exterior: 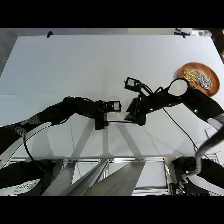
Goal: Fold the box and place the chain.
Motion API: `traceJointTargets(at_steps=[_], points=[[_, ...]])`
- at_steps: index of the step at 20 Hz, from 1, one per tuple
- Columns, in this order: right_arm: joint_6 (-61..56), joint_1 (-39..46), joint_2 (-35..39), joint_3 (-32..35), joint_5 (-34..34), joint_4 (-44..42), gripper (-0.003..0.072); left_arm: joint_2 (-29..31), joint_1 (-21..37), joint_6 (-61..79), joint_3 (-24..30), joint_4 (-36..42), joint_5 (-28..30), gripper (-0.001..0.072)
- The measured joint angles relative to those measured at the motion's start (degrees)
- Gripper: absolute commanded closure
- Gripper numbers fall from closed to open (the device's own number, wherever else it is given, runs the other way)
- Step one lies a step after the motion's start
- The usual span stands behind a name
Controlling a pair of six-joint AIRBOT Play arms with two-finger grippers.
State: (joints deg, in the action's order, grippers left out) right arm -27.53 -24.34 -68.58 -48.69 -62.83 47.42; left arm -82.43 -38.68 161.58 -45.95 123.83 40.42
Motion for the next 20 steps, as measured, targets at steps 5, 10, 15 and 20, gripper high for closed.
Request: traceJointTargets(at_steps=[5, 10, 15, 20], points=[[-0.8, -2.8, -0.2, 0.0, 1.2, 4.6, 0.0263, 0.0, 0.0, 0.0, 0.0, 0.0, 0.0, 0.0314], [-1.2, -5.5, -0.2, 0.2, 3.1, 8.4, 0.0235, 0.0, 0.0, 0.0, 0.0, 0.0, 0.0, 0.0314], [-3.9, -7.9, -0.2, 1.3, 6.9, 13.7, 0.0225, 0.0, 0.0, 0.0, 0.0, 0.0, 0.0, 0.0314], [-6.1, -9.0, 0.3, 2.2, 10.4, 17.3, 0.0273, 0.0, 0.0, -0.1, 0.0, 0.0, 0.0, 0.0314]])
